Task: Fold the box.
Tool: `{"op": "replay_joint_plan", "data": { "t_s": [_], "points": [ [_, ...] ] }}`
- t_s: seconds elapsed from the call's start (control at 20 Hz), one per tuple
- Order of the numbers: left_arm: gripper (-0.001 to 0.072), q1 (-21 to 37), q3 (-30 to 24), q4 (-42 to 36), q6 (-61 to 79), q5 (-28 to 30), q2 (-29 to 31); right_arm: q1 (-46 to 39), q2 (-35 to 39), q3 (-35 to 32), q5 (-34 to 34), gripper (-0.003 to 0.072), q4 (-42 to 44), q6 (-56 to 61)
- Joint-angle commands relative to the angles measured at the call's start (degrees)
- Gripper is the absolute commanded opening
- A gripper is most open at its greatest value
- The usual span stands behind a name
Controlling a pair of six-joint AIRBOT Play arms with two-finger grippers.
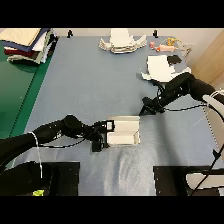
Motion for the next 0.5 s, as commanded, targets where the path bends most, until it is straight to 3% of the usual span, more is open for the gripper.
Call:
{"op": "replay_joint_plan", "data": {
  "t_s": [0.0,0.45],
  "points": [
    [0.0471,0.04,0.02,0.00,0.00,0.00,0.04,2.51,-3.41,2.62,-6.03,0.0002,4.74,-12.00],
    [0.0471,0.04,0.02,0.00,0.00,0.00,0.04,11.13,-0.85,2.16,-5.18,0.0003,3.21,-19.87]
  ]
}}
